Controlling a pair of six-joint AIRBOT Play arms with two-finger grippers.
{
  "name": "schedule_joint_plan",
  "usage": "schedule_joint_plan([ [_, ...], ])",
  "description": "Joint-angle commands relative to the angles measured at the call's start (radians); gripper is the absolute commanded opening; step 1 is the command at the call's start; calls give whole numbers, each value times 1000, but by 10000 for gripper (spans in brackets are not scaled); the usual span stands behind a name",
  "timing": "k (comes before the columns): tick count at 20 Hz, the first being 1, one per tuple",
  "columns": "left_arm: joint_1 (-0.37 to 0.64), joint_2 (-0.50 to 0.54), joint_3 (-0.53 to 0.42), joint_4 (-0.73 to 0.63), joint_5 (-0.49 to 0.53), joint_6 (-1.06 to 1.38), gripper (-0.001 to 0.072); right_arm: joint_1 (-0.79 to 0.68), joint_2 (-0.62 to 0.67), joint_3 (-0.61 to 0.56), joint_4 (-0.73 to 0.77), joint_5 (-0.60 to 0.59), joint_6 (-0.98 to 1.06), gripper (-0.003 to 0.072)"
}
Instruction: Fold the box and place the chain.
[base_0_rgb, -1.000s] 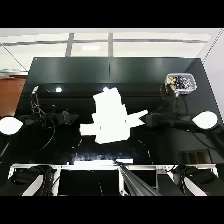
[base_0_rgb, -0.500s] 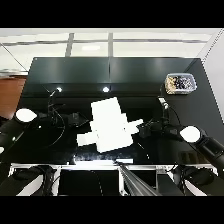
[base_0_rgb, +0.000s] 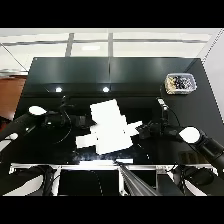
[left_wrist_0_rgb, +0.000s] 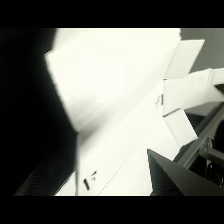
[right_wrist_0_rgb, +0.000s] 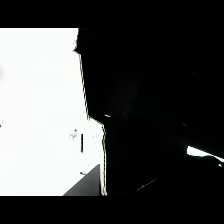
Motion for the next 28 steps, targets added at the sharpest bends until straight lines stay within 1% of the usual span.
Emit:
schedule_joint_plan([
  [1, -15, -84, 51, -42, -58, 156, 698, 1, 1, 0, 3, 16, 0, 23],
  [3, -19, -123, 87, -16, -90, 196, 698, 1, 1, 0, 3, 18, 0, 24],
  [6, -19, -180, 115, -13, -244, 331, 697, 1, 1, 0, 3, 18, 0, 23],
  [7, -19, -193, 117, -13, -270, 353, 697, 1, 1, 0, 3, 18, 0, 24],
  [8, -19, -203, 117, -6, -276, 357, 697, 1, 1, 0, 3, 16, 0, 23],
  [10, -19, -212, 118, 38, -248, 356, 672, 1, 1, 0, 2, 14, 0, 23],
  [11, -19, -215, 118, 59, -243, 356, 629, 1, 1, 0, 2, 14, 0, 23],
  [15, -21, -231, 134, 58, -216, 356, 617, 1, 1, 0, 2, 14, 0, 23],
  [16, -21, -237, 141, 58, -209, 356, 545, 1, 1, 0, 2, 15, 0, 23],
  [17, -21, -243, 150, 58, -211, 356, 432, 1, 1, 0, 2, 15, 0, 24],
  [18, -21, -248, 155, 58, -219, 356, 401, 1, 1, 0, 2, 15, 0, 24],
  [24, -21, -254, 162, 63, -253, 356, 398, 1, 1, 0, -5, 15, 0, 23],
  [25, -21, -254, 162, 63, -251, 357, 334, 1, 1, 0, -5, 15, 0, 23],
  [28, -21, -254, 162, 79, -250, 363, 332, 1, 1, 0, -6, 15, -1, 23],
])
